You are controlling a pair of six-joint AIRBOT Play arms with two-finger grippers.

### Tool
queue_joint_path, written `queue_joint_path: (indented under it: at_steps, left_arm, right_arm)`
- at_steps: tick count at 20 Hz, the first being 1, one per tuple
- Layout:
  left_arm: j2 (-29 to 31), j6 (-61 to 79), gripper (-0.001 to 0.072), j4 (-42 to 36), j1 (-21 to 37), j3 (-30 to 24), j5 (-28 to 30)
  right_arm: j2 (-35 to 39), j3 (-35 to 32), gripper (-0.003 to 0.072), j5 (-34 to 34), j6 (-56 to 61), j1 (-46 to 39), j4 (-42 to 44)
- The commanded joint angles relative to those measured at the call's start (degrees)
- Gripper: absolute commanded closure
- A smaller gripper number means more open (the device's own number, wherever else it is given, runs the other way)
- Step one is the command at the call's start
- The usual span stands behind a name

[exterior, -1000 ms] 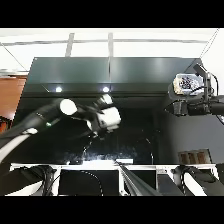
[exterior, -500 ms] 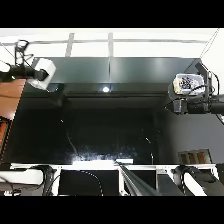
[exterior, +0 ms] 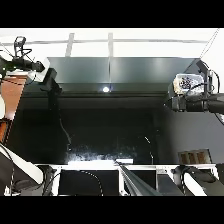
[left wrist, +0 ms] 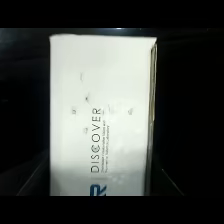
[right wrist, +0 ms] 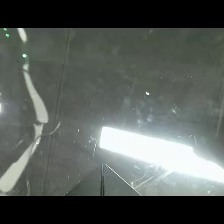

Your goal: Fold the box and place the chain.

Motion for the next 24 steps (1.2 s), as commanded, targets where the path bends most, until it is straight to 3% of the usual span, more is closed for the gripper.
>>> queue_joint_path:
  at_steps: [1,4,7,8,9,10,12,14,17,19,21,24]
  left_arm:
    - [-2.19,-6.19,-0.0002,6.23,-0.81,5.07,-5.07]
    - [-0.13,-11.67,-0.0002,15.30,-0.96,15.32,-18.91]
    - [11.02,-21.81,0.0034,16.04,-0.09,11.30,-21.99]
    - [15.52,-26.10,0.0224,16.02,0.13,7.28,-23.17]
    - [19.76,-30.12,0.0618,15.89,0.37,3.26,-25.73]
    - [23.82,-32.52,0.0686,15.32,0.44,-0.83,-28.92]
    - [32.30,-32.94,0.0687,13.03,-0.57,-11.32,-30.77]
    - [43.45,-32.02,0.0687,10.99,-3.10,-26.67,-24.50]
    - [62.60,-26.62,0.0686,4.72,-8.87,-54.38,-9.01]
    - [72.96,-26.27,0.0684,4.20,-12.22,-68.72,-1.40]
    - [80.13,-26.29,0.0684,3.78,-13.68,-76.43,0.50]
    - [84.11,-26.25,0.0684,3.63,-14.10,-79.32,-1.22]
  right_arm:
    - [0.02,-0.02,0.0683,-1.53,0.39,0.13,-0.04]
    - [0.02,0.00,0.0683,-1.64,-0.22,0.13,-0.07]
    - [0.02,1.29,0.0683,-2.86,-2.73,0.13,-0.11]
    - [0.09,2.54,0.0683,-2.03,-2.75,0.13,-0.31]
    - [0.11,3.98,0.0683,0.26,-2.78,0.13,-0.66]
    - [0.26,5.27,0.0683,3.28,-2.75,0.13,-1.38]
    - [1.77,5.53,0.0684,6.43,-2.56,0.15,-3.19]
    - [3.80,5.27,0.0684,6.08,-2.27,0.15,-3.80]
    - [10.36,-1.49,0.0685,-4.96,-5.40,0.15,-3.96]
    - [15.23,-11.06,0.0684,-16.57,-6.58,0.15,-3.91]
    - [16.74,-19.89,0.0684,-25.92,-6.60,0.15,-3.93]
    - [16.57,-25.57,0.0683,-32.02,-6.82,0.15,-4.39]
